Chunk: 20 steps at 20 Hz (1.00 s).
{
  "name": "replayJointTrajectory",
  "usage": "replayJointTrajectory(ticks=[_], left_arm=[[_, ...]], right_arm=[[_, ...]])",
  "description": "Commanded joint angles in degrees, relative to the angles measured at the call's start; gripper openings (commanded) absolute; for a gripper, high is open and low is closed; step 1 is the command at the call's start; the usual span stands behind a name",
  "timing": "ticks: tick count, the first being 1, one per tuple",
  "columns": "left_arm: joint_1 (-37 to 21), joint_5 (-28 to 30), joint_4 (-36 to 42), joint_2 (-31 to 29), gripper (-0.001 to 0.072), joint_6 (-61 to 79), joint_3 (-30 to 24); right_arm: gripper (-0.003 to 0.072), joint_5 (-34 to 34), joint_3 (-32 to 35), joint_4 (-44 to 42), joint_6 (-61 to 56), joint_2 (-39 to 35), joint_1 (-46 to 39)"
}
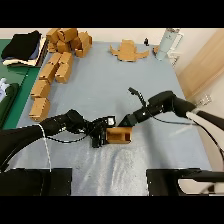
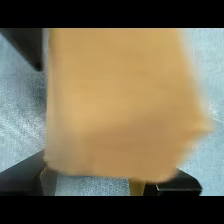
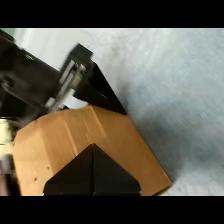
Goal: Fold the box.
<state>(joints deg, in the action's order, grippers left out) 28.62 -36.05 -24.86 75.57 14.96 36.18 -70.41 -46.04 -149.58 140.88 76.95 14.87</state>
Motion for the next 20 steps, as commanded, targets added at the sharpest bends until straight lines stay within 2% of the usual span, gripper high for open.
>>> replayJointTrajectory(ticks=[1, 4, 7, 11, 14, 16, 17, 18, 20], left_arm=[[-0.02, 0.04, 0.0, 0.04, 0.0475, 0.0, 0.07], [-0.02, 0.04, 0.0, 0.04, 0.0476, 0.0, 0.07], [-0.02, 0.04, 0.0, 0.04, 0.0475, 0.0, 0.07], [-0.02, 0.02, 0.0, 0.04, 0.0475, 0.0, 0.07], [-0.02, 0.04, 0.0, 0.04, 0.0475, 0.0, 0.07], [-0.02, 0.04, 0.0, 0.04, 0.0475, 0.0, 0.07], [-0.02, 0.02, 0.0, 0.04, 0.0475, 0.0, 0.07], [-0.02, 0.04, 0.0, 0.04, 0.0475, 0.0, 0.07], [-0.02, 0.04, 0.0, 0.04, 0.0475, 0.0, 0.07]], right_arm=[[0.0003, 18.84, 10.43, 9.6, 3.17, -13.62, 8.98], [0.0004, 30.97, 16.41, 18.58, 3.17, -22.73, 16.33], [0.0005, 40.76, 19.71, 27.19, 3.17, -27.91, 22.6], [0.0015, 43.21, 19.8, 34.32, 3.19, -31.65, 28.26], [0.0287, 41.18, 19.8, 39.04, 3.19, -32.33, 31.67], [0.0378, 40.98, 19.82, 41.66, 3.23, -31.45, 33.42], [0.0456, 41.0, 19.82, 42.8, 3.23, -30.71, 33.88], [0.048, 40.98, 19.82, 43.91, 3.26, -29.92, 34.25], [0.048, 41.0, 19.8, 44.13, 4.9, -28.52, 34.56]])
